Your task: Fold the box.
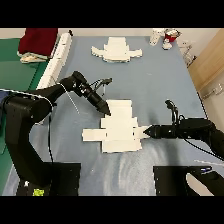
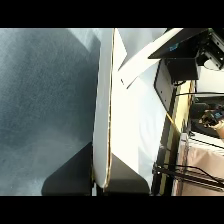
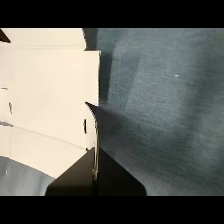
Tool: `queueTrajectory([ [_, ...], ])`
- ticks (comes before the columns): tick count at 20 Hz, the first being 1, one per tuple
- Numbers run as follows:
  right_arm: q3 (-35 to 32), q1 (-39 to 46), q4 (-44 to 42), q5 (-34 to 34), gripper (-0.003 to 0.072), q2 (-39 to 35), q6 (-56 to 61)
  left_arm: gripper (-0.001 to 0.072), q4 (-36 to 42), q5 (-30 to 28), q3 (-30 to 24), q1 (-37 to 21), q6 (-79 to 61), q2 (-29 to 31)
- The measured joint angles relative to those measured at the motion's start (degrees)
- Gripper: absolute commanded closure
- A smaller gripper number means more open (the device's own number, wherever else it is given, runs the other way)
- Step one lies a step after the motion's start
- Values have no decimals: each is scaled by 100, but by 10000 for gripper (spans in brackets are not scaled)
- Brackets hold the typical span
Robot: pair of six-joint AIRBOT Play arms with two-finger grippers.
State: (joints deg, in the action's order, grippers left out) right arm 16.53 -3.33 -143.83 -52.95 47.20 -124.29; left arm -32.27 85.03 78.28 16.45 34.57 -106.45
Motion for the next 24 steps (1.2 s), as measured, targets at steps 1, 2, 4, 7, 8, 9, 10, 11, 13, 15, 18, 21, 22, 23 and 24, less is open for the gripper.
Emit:
queueTrajectory([
  [1,2,0,9,2,682,0,0,668,15,28,0,0,-4,0],
  [2,0,0,9,15,671,0,0,697,26,52,0,0,-13,0],
  [4,0,0,4,94,664,0,0,698,46,105,0,0,-107,0],
  [7,0,0,-11,282,311,0,0,699,46,120,0,2,-317,0],
  [8,0,0,-2,334,302,0,0,700,50,103,0,4,-396,2],
  [9,2,0,0,396,302,0,0,700,46,74,0,4,-501,11],
  [10,13,0,35,461,302,0,0,702,46,33,0,4,-597,33],
  [11,35,2,109,529,302,0,0,702,48,-13,0,4,-706,79],
  [13,125,52,332,699,302,0,105,704,48,-168,0,4,-922,225],
  [15,225,98,562,907,302,0,455,704,57,-422,-26,9,-1156,468],
  [18,326,133,933,1368,301,0,1296,704,85,-920,-284,83,-1652,992],
  [21,444,153,1110,1954,301,-11,2127,704,190,-1451,-874,216,-2240,1576],
  [22,509,153,1143,2144,301,-13,2367,704,284,-1613,-1143,264,-2465,1777],
  [23,588,153,1167,2328,300,-17,2586,704,393,-1781,-1408,317,-2688,1971],
  [24,658,153,1180,2483,301,-17,2739,704,516,-1969,-1692,369,-2942,2179],
])
